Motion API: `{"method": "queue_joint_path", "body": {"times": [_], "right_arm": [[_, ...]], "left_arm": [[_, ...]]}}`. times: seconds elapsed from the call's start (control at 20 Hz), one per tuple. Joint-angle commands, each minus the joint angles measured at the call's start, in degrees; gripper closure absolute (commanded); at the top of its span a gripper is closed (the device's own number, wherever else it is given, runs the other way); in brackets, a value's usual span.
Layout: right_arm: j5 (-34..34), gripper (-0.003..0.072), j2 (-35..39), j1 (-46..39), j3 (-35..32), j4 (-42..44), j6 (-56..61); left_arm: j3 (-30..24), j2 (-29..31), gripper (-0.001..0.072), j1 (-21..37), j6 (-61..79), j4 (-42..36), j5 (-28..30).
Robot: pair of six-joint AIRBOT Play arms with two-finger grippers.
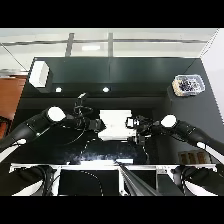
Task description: Fold the box and place the chain.
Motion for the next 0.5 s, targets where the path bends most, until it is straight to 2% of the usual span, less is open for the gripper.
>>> {"method": "queue_joint_path", "body": {"times": [0.0,0.2,0.3,0.45], "right_arm": [[-0.07,0.0202,0.04,0.00,-0.02,0.02,0.09],[-0.24,0.0202,0.07,0.00,-0.02,0.04,0.26],[-0.24,0.0202,0.04,0.00,-0.02,0.02,0.26],[-0.24,0.0202,0.04,0.00,-0.04,0.02,0.26]], "left_arm": [[2.14,0.00,0.0022,-4.11,-14.19,13.57,2.03],[5.22,-0.24,0.0023,-10.16,-29.51,28.61,1.57],[6.51,-0.46,0.0025,-11.54,-33.27,30.16,1.20],[8.52,-2.43,0.0041,-12.33,-35.69,30.42,-4.46]]}}
